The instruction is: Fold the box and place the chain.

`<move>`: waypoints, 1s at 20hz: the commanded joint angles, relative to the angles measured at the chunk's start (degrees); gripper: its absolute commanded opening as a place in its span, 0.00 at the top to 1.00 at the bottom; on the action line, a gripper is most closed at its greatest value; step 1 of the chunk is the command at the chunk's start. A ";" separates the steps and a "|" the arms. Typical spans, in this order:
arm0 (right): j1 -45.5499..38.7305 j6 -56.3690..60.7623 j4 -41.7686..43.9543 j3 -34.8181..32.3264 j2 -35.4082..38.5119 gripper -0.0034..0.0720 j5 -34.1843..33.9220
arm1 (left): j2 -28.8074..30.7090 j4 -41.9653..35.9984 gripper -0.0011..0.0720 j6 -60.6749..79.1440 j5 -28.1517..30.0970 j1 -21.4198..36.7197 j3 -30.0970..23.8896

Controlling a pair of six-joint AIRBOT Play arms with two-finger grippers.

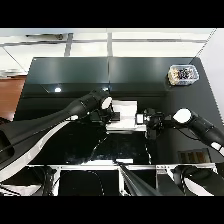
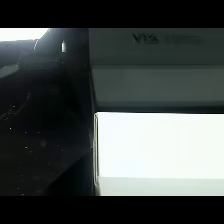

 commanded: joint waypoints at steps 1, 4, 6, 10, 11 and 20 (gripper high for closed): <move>-0.02 0.13 -0.28 0.02 0.37 0.02 -4.35 | -0.04 0.00 0.95 1.20 -0.72 0.00 0.04; -0.02 0.13 -0.26 0.02 0.28 0.02 -5.29 | -0.04 0.00 0.95 1.20 -0.70 0.00 0.04; -0.02 0.20 -0.17 0.02 -0.07 0.02 -4.98 | -0.04 0.00 0.95 1.20 -0.70 0.02 0.04; -0.02 2.54 0.07 0.02 -0.98 0.35 -2.93 | -0.04 -0.13 0.95 1.22 -0.63 0.02 0.04; -0.02 2.82 0.79 0.00 -1.03 0.39 -2.38 | -0.04 -0.20 0.95 1.22 -0.61 0.09 0.04; 0.37 6.19 16.94 0.00 -3.48 0.62 -3.41 | -0.04 -0.22 0.95 1.22 -0.66 0.09 0.04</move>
